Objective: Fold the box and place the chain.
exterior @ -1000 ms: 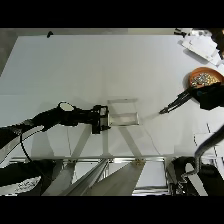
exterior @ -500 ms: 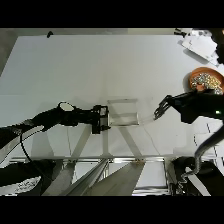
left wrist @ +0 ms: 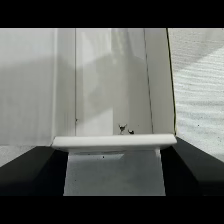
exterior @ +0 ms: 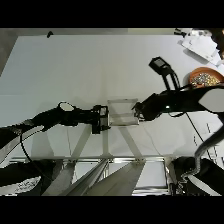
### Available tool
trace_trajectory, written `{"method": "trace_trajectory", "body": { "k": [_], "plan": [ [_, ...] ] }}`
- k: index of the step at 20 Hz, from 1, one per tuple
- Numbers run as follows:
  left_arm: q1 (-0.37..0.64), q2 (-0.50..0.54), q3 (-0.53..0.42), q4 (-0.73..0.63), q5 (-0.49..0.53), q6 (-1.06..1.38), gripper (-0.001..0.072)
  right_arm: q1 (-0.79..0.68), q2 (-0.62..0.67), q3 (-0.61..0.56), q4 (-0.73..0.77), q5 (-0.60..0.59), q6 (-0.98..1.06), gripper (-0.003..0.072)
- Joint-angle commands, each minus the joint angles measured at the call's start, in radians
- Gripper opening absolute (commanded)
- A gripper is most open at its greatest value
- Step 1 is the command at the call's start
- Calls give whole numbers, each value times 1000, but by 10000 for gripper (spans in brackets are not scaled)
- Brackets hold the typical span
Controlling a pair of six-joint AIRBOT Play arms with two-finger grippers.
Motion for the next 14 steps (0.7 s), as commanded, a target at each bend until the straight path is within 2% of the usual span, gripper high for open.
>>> {"method": "trace_trajectory", "body": {
  "k": [1,14],
  "plan": [
    [0,1,0,0,0,0,456,79,-87,-1,-13,-54,3,17],
    [0,1,0,0,0,0,456,231,-341,-1,34,-127,30,15]
  ]
}}
